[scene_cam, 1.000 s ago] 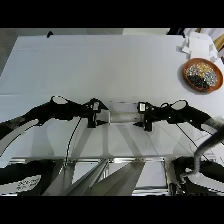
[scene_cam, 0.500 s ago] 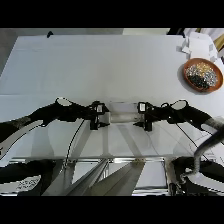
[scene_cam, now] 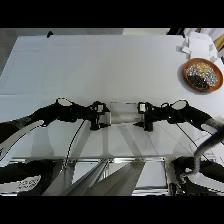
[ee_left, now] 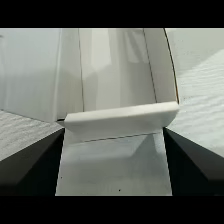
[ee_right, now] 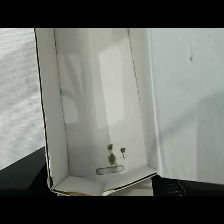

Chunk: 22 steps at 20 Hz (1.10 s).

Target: Fold the box and place the chain.

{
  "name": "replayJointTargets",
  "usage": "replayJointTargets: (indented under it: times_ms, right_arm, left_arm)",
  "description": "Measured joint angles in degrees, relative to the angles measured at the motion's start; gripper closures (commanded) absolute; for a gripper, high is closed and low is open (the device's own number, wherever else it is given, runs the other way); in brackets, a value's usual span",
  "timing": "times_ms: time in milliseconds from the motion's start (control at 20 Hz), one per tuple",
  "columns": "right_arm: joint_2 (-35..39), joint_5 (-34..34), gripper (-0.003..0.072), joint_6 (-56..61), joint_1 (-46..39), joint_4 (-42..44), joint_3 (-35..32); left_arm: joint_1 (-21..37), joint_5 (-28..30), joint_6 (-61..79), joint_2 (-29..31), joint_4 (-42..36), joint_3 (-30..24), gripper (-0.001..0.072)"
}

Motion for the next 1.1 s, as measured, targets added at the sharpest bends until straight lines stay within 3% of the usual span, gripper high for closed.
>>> replayJointTargets:
  times_ms: [450,1100]
  right_arm:
    - [0.00,-0.22,0.0285,0.15,0.02,0.17,0.00]
    - [0.00,-0.15,0.0285,0.15,0.02,0.17,0.00]
  left_arm:
    - [0.79,-2.27,-0.24,-0.04,-0.46,0.04,0.0009]
    - [-1.77,3.54,-2.36,0.02,-1.27,0.02,0.0011]
